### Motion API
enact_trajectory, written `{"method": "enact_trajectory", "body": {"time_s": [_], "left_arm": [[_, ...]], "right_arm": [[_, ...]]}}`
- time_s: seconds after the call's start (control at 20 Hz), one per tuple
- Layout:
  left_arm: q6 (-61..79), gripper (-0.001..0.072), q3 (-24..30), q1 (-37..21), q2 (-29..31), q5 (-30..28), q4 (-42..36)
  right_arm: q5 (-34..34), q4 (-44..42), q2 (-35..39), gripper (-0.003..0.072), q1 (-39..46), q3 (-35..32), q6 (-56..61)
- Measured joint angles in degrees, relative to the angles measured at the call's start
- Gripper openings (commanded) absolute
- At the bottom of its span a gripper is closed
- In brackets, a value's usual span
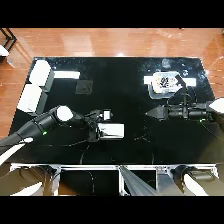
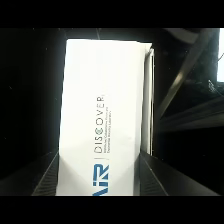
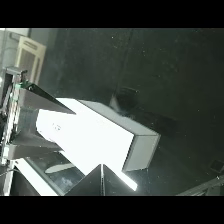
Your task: Fold the box and place the chain.
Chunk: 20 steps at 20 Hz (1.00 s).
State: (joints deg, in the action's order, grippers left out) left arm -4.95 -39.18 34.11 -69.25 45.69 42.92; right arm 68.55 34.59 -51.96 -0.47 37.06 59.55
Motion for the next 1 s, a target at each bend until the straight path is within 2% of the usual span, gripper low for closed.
{"method": "enact_trajectory", "body": {"time_s": [0.05, 0.1, 0.25, 0.4, 0.6, 0.8, 1.0], "left_arm": [[-0.90, 0.0155, 0.00, -0.04, 0.20, 0.44, 0.22], [-1.84, 0.0137, 0.02, -0.04, 0.52, 1.07, 0.44], [-5.73, 0.0142, 0.02, -0.11, 2.91, 2.05, 2.05], [-12.76, 0.0143, 0.02, -0.63, 7.52, 3.52, 7.15], [-24.83, 0.0143, 0.02, -4.63, 15.30, 10.56, 17.44], [-34.42, 0.0147, 0.59, -14.45, 23.39, 22.05, 25.70], [-40.98, 0.0162, 3.48, -30.99, 32.57, 27.71, 30.58]], "right_arm": [[0.00, 0.02, 0.00, 0.0022, 0.00, 0.00, 0.00], [0.00, 0.00, 0.00, 0.0022, 0.00, 0.00, 0.00], [-0.02, 0.00, 0.00, 0.0022, 0.00, 0.00, 0.00], [-0.02, 0.02, 0.00, 0.0022, 0.00, 0.00, -0.02], [-0.07, 0.00, 0.00, 0.0022, 0.00, 0.00, -0.04], [0.66, -0.02, 0.00, 0.0023, -0.15, 0.00, 0.46], [1.14, -0.04, 0.00, 0.0023, -0.90, 0.00, -1.05]]}}
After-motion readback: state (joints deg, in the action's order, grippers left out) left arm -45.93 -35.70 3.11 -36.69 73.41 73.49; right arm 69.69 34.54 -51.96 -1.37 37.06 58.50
